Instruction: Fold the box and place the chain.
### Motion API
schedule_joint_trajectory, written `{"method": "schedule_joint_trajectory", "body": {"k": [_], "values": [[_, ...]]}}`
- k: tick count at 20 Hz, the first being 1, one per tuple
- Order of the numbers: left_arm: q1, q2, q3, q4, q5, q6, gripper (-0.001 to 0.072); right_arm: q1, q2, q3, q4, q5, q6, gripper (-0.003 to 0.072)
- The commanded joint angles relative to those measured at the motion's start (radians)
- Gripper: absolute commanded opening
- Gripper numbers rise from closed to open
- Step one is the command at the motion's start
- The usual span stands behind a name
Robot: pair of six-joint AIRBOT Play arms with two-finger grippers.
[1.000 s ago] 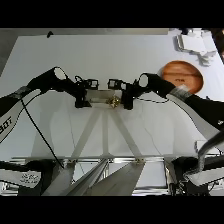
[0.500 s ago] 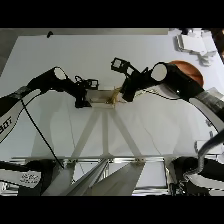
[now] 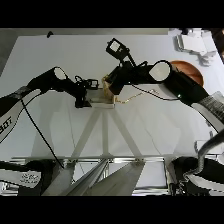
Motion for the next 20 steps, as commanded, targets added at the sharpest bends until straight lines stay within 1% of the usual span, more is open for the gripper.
{"method": "schedule_joint_trajectory", "body": {"k": [1, 4, 6, 8, 10, 11, 12, 14, 16, 18, 20], "values": [[0.0, 0.0, 0.0, 0.0, 0.0, 0.0, 0.0017, 0.018, -0.006, 0.002, 0.052, -0.017, 0.001, 0.0009], [0.0, 0.0, 0.0, 0.0, 0.0, 0.0, 0.0017, 0.018, -0.006, 0.002, 0.04, 0.072, 0.001, 0.001], [0.0, 0.0, 0.0, 0.0, 0.0, 0.0, 0.0017, 0.018, -0.006, 0.002, -0.013, 0.155, 0.006, 0.001], [0.0, 0.0, 0.0, 0.0, 0.0, 0.0, 0.0017, 0.018, -0.012, 0.002, -0.133, 0.198, 0.083, 0.001], [0.0, 0.0, 0.0, 0.0, 0.0, 0.0, 0.0017, 0.018, -0.026, 0.002, -0.283, 0.204, 0.18, 0.001], [0.0, 0.0, 0.0, 0.0, 0.0, 0.0, 0.0017, 0.018, -0.035, 0.002, -0.334, 0.205, 0.21, 0.001], [0.0, 0.0, 0.0, 0.0, 0.0, 0.0, 0.0017, 0.018, -0.047, 0.002, -0.342, 0.204, 0.215, 0.001], [0.0, 0.0, 0.0, 0.0, 0.0, 0.0, 0.0017, 0.019, -0.075, 0.002, -0.32, 0.195, 0.215, 0.001], [0.0, 0.0, 0.0, 0.0, 0.0, 0.0, 0.0017, 0.019, -0.104, 0.002, -0.261, 0.172, 0.214, 0.001], [0.0, 0.0, 0.0, 0.0, 0.0, 0.0, 0.0017, 0.019, -0.129, 0.002, -0.171, 0.117, 0.214, 0.0011], [0.0, 0.0, 0.0, 0.0, 0.0, 0.0, 0.0017, 0.019, -0.144, 0.002, -0.086, 0.034, 0.209, 0.001]]}}
